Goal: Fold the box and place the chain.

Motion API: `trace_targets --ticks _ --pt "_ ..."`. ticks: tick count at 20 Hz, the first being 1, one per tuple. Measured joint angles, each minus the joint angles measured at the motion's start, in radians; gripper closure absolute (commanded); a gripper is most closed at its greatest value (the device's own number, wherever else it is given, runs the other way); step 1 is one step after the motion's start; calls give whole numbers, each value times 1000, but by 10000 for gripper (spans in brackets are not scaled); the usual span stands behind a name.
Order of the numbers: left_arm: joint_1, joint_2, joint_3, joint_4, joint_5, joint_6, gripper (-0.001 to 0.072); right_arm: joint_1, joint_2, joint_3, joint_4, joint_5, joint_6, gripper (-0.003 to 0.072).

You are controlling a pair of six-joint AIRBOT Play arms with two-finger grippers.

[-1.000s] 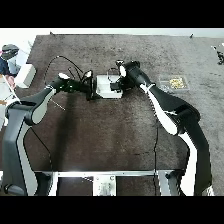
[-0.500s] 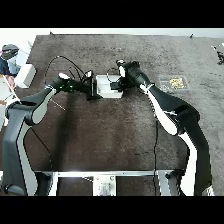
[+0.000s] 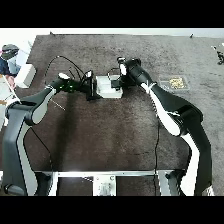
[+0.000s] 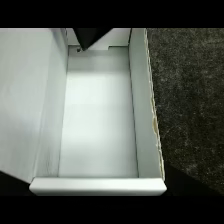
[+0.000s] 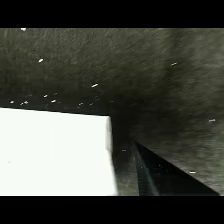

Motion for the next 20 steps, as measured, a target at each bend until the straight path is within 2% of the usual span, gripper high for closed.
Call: trace_targets --ticks 4,8,13,15,20 --pt "0 0 0 0 0 0 218 2 51 0 30 0 -108 263" --pt "0 0 0 0 0 0 218 -18 158 0 49 -1 -277 263" --pt "0 0 0 0 0 0 218 -139 288 0 54 -1 -426 265" --pt "0 0 0 0 0 -1 218 -213 311 -5 60 3 -451 412" --pt "0 0 0 0 0 -1 218 -427 332 -110 73 24 -478 411"
